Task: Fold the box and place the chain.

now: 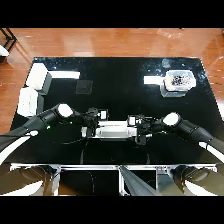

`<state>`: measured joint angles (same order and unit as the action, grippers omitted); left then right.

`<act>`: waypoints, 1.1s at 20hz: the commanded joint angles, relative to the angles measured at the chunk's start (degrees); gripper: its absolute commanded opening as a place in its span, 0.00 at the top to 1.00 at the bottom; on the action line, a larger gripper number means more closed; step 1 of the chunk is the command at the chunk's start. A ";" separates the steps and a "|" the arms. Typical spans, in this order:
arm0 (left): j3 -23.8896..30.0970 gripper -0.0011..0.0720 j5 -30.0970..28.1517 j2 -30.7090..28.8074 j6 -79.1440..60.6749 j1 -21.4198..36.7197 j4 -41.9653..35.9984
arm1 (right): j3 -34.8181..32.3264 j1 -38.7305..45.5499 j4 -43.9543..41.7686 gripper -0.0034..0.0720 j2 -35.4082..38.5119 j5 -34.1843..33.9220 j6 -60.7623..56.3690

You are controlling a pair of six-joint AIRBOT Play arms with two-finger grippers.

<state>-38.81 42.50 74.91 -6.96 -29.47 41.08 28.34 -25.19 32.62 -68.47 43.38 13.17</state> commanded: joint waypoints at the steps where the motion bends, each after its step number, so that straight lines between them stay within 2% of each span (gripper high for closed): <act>1: 0.00 0.96 -0.11 0.00 -0.07 -0.02 -0.02 | -0.98 0.20 -1.25 0.02 -0.02 0.15 1.66; 10: 0.00 0.96 -0.13 0.00 -0.07 -0.02 -0.02 | -0.96 0.17 -4.57 0.02 -0.02 -1.99 2.99; 22: 0.00 0.96 -0.42 0.00 -0.07 -0.02 0.00 | -0.98 -0.66 -4.52 0.02 -0.04 -2.49 3.58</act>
<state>-38.81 42.11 74.91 -6.98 -29.47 41.04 27.38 -25.43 28.10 -68.47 41.17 16.43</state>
